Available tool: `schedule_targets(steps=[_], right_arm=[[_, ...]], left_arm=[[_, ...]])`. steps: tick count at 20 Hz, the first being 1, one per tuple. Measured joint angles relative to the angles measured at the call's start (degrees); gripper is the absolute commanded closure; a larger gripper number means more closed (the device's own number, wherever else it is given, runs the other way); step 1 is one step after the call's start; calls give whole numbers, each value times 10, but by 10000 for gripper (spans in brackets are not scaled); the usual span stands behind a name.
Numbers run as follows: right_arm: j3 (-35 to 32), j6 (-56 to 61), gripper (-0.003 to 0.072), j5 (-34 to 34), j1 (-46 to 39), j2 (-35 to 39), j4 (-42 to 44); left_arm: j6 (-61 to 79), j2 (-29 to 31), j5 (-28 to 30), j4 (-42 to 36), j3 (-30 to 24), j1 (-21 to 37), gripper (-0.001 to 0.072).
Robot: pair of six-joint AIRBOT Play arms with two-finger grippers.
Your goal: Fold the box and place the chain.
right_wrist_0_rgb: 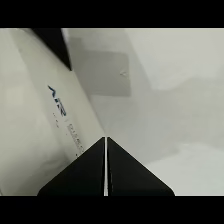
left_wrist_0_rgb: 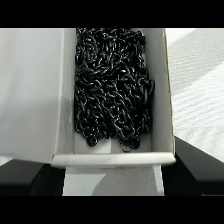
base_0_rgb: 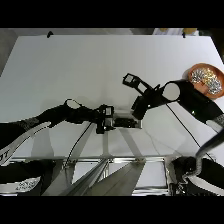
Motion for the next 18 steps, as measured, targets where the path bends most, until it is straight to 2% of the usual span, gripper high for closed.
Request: schedule_targets(steps=[10, 11, 12, 13, 18], right_arm=[[-62, -35, 667, -15, 83, 58, 2], [-63, -42, 611, -18, 89, 62, 2], [-64, -48, 483, -20, 93, 65, 2], [-65, -53, 395, -23, 96, 67, 2], [-66, -79, 391, -31, 102, 71, 2]], left_arm=[[0, 0, 0, 0, 0, 0, 577], [0, 0, 0, 0, 0, 0, 577], [0, 0, 0, 0, 0, 0, 577], [0, 0, 0, 0, 0, 0, 577], [0, 0, 0, 0, 0, 0, 577]])
